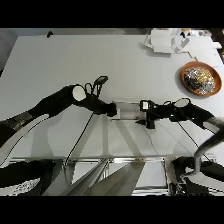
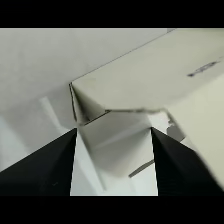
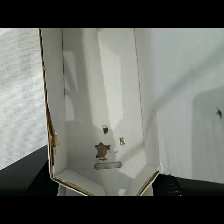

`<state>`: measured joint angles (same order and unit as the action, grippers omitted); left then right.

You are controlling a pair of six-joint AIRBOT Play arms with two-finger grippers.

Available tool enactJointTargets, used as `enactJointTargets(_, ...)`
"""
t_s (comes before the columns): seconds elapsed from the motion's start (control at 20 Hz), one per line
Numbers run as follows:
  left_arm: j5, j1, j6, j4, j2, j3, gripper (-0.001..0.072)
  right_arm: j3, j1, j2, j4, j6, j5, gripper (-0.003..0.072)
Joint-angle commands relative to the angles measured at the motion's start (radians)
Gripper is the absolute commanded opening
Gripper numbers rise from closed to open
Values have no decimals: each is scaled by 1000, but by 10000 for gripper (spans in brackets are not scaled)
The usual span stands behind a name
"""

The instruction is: Fold the box and place the chain.

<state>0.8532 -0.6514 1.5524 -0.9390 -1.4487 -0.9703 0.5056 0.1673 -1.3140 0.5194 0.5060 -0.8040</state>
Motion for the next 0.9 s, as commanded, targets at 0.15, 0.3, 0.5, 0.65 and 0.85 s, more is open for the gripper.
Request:
enactJointTargets(0.15,52,-69,282,-196,-68,-108,509,0,0,0,0,0,0,295)
enactJointTargets(0.3,66,-95,386,-253,-98,-151,506,0,0,1,0,0,0,295)
enactJointTargets(0.5,127,-120,505,-299,-135,-207,482,0,0,1,0,0,0,295)
enactJointTargets(0.65,177,-143,580,-338,-159,-234,479,0,0,1,0,0,0,295)
enactJointTargets(0.85,217,-167,668,-372,-177,-257,383,0,0,1,0,0,0,295)
